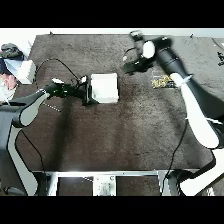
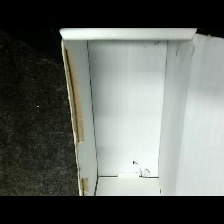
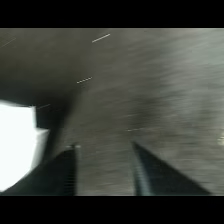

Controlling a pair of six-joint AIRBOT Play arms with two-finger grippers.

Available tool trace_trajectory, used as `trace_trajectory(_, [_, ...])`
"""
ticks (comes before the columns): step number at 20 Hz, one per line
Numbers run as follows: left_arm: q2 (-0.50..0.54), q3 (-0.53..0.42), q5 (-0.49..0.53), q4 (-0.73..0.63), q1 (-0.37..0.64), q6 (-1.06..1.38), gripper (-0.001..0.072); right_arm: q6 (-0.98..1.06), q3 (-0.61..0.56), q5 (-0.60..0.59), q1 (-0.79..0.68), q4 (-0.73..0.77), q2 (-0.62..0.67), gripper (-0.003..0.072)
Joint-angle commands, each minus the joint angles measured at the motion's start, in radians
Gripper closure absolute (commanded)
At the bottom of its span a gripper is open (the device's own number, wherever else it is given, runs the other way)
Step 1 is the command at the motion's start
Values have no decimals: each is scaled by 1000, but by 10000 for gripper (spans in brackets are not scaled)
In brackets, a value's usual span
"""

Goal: Fold the box and place the chain.

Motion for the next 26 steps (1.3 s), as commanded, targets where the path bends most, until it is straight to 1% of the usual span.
trace_trajectory(1, [0,0,0,0,1,1,371,-61,0,-14,-177,1,36,356])
trace_trajectory(4, [0,0,0,0,1,1,372,-67,-2,-20,-309,77,-24,358])
trace_trajectory(7, [0,0,0,0,1,1,372,-89,-2,-26,-364,129,-105,358])
trace_trajectory(14, [0,0,0,0,1,1,371,-115,-2,-34,-371,136,-238,358])
trace_trajectory(18, [0,0,0,0,1,1,372,-114,-2,-79,-370,141,-249,358])
trace_trajectory(21, [0,0,0,0,1,1,372,-116,-2,-105,-370,179,-256,358])
trace_trajectory(23, [0,0,0,0,1,1,372,-122,-2,-107,-370,185,-265,360])
trace_trajectory(24, [0,0,0,0,1,1,372,-122,-2,-103,-370,185,-269,469])
trace_trajectory(25, [0,0,0,0,1,1,372,-122,-2,-98,-370,189,-273,520])
trace_trajectory(26, [0,0,0,0,1,1,372,-122,-2,-95,-370,190,-278,521])
